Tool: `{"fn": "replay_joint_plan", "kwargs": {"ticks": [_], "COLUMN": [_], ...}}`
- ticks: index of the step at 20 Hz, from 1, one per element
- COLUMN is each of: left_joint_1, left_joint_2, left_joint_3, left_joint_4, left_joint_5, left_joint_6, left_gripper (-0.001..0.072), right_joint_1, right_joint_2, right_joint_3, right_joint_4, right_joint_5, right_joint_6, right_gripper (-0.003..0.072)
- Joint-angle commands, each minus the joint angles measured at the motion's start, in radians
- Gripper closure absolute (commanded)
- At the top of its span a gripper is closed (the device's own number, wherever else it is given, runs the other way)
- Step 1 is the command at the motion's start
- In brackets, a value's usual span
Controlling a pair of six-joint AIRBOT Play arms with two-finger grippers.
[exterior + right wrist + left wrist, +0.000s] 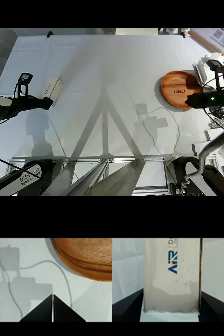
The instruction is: Fold the box and place the chain.
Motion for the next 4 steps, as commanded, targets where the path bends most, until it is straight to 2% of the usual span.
{"fn": "replay_joint_plan", "kwargs": {"ticks": [1, 4], "left_joint_1": [-0.001, -0.001], "left_joint_2": [0.036, 0.093], "left_joint_3": [-0.001, -0.001], "left_joint_4": [0.024, 0.020], "left_joint_5": [0.020, 0.021], "left_joint_6": [0.029, 0.046], "left_gripper": [0.0010, 0.0011], "right_joint_1": [0.000, 0.000], "right_joint_2": [0.000, 0.000], "right_joint_3": [0.001, 0.001], "right_joint_4": [0.000, 0.000], "right_joint_5": [0.000, 0.000], "right_joint_6": [0.000, 0.000], "right_gripper": [0.0673, 0.0673]}}
